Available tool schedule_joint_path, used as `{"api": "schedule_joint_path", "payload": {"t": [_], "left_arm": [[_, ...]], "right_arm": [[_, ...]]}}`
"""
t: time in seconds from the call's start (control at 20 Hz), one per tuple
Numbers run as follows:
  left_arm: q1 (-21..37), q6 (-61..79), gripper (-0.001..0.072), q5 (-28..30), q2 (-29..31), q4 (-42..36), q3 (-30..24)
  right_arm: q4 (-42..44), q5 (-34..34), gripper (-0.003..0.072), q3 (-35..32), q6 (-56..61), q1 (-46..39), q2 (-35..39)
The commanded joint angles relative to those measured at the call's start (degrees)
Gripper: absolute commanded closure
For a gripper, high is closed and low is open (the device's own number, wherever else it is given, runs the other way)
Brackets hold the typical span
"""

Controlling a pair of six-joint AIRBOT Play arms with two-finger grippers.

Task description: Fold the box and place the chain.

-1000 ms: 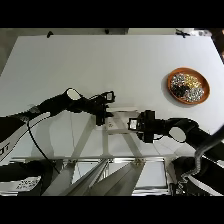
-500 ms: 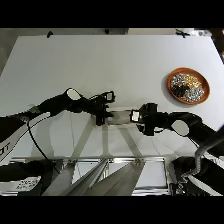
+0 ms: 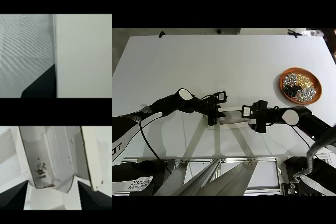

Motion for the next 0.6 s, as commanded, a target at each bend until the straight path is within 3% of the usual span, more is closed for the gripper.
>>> {"api": "schedule_joint_path", "payload": {"t": [0.0,0.55], "left_arm": [[-0.02,0.02,0.0697,0.02,-0.02,0.04,0.02],[-0.02,0.02,0.0697,0.0,-0.02,0.04,0.02]], "right_arm": [[0.66,6.84,0.0001,3.54,-0.61,-2.19,-3.69],[4.17,8.11,0.0001,5.09,-4.83,-3.72,-6.27]]}}
